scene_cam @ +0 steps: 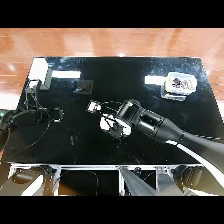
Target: Fold the box and place the chain.
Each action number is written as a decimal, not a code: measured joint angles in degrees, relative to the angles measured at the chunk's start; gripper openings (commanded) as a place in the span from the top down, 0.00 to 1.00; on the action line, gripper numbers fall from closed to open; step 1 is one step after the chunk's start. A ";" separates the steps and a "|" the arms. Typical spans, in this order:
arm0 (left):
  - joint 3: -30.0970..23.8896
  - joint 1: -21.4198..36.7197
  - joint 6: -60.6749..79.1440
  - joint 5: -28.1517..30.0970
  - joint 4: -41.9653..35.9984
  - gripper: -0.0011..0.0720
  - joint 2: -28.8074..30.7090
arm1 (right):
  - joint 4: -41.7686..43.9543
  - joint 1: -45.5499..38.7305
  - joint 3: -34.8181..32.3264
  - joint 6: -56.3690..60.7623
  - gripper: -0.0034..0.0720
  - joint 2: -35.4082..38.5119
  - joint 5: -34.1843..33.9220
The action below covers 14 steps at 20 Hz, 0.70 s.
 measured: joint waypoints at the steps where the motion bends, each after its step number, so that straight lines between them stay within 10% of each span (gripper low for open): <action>1: 0.00 0.00 0.00 0.00 -0.02 0.24 0.00 | -0.22 -0.35 0.00 0.20 0.01 -0.11 -0.79; 14: 0.00 0.00 0.00 -0.52 -0.04 0.24 0.00 | -0.20 -4.17 0.00 0.50 0.03 -1.60 -3.13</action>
